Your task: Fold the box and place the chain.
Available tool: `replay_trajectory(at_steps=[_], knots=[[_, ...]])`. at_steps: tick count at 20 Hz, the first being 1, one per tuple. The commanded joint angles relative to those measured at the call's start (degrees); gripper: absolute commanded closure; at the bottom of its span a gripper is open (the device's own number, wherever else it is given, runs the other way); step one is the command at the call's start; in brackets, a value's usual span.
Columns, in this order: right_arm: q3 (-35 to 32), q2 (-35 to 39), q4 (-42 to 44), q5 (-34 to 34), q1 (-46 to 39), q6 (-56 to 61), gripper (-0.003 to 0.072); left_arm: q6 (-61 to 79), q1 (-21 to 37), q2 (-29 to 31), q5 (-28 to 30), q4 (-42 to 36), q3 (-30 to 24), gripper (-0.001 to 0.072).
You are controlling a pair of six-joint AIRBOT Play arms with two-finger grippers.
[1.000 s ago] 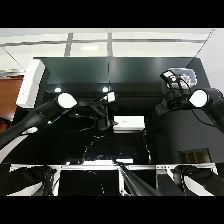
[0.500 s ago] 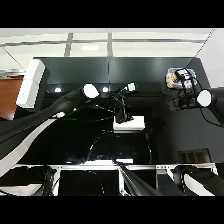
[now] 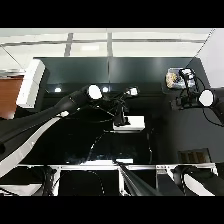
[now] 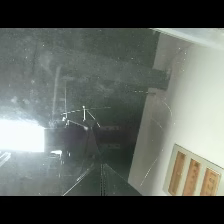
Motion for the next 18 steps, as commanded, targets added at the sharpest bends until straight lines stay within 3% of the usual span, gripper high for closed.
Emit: replay_trajectory(at_steps=[1, 18], knots=[[0.00, 0.04, 0.00, -0.13, -0.07, 0.09, 0.0670, -0.48, -0.07, -0.07, -1.92, 0.55, 0.09, 0.0001], [0.00, 0.04, 0.17, -0.09, -0.07, 0.09, 0.0670, -2.10, -4.52, -0.11, 2.71, 7.52, 0.09, 0.0001]])
